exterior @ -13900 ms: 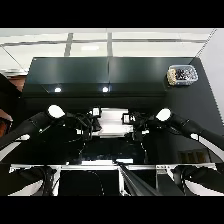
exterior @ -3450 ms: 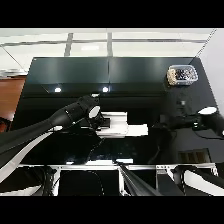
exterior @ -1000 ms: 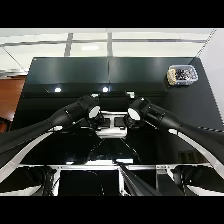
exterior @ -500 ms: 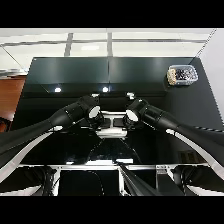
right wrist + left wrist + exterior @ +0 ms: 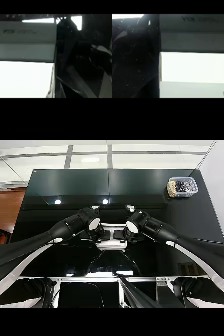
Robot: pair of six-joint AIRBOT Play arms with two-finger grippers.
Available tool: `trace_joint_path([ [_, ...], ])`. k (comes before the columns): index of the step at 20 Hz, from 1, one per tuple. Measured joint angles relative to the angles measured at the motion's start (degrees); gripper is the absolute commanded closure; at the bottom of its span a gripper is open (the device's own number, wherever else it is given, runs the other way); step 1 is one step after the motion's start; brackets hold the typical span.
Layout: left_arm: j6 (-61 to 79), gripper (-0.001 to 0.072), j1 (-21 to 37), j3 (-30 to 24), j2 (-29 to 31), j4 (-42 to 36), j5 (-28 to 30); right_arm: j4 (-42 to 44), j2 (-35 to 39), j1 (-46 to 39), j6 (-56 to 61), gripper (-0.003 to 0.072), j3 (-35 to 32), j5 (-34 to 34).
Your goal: Fold the box and place the chain.
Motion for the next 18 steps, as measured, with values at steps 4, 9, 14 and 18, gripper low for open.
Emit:
trace_joint_path([
  [4, 0.0, 0.0685, 0.0, 0.0, 0.0, 0.0, 0.0, 0.3, -0.6, 0.0, -0.4, 0.057, 0.0, 0.0],
  [9, 0.0, 0.0686, 0.0, 0.0, 0.0, 0.0, 0.0, 0.7, -1.1, 0.0, -1.3, 0.0675, 0.0, 0.1],
  [14, -0.1, 0.0685, 0.0, 0.0, 0.0, 0.0, -0.1, 0.7, -1.0, 0.0, -2.6, 0.0472, 0.0, 0.2],
  [18, 0.0, 0.0686, 0.0, 0.0, 0.0, 0.0, -0.1, 0.4, 1.9, 0.0, -4.3, 0.0316, 0.0, 0.4],
])
